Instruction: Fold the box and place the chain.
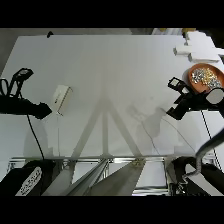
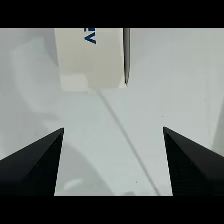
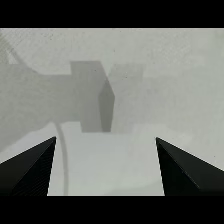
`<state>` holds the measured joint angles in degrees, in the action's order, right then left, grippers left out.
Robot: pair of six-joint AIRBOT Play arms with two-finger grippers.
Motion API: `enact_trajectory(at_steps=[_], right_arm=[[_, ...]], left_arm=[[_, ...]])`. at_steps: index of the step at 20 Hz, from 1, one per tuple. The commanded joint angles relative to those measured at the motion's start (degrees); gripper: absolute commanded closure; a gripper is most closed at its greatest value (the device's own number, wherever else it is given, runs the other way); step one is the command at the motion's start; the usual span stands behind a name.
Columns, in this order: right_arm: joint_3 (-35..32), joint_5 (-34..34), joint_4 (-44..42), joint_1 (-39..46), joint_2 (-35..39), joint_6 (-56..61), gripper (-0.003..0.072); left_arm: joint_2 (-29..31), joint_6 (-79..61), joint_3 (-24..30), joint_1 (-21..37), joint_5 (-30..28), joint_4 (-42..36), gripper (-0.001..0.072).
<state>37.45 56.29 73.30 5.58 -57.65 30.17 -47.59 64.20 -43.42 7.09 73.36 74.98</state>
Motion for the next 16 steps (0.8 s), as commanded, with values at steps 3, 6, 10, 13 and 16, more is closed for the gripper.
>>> enact_trajectory(at_steps=[3, 6, 10, 13, 16], right_arm=[[-0.02, 0.0, 0.0, 0.02, 0.04, 0.02, 0.0002], [-0.02, 0.02, 0.0, 0.02, 0.04, 0.02, 0.0002], [-0.02, 0.0, 0.0, 0.02, 0.04, 0.02, 0.0002], [-0.02, 0.0, 0.0, 0.02, 0.04, 0.02, 0.0002], [-0.02, 0.02, 0.0, 0.0, 0.04, 0.02, 0.0002]], left_arm=[[6.62, 0.55, 0.0, -0.04, 2.36, -1.03, 0.0019], [6.69, 0.55, 0.0, -0.04, 2.03, -2.93, 0.0019], [6.69, 0.52, 0.02, -0.04, 0.28, -2.97, 0.0019], [6.69, 0.52, 0.0, -0.04, -1.2, -2.97, 0.0019], [6.69, 0.52, 0.02, -0.04, -1.44, -2.95, 0.0019]])
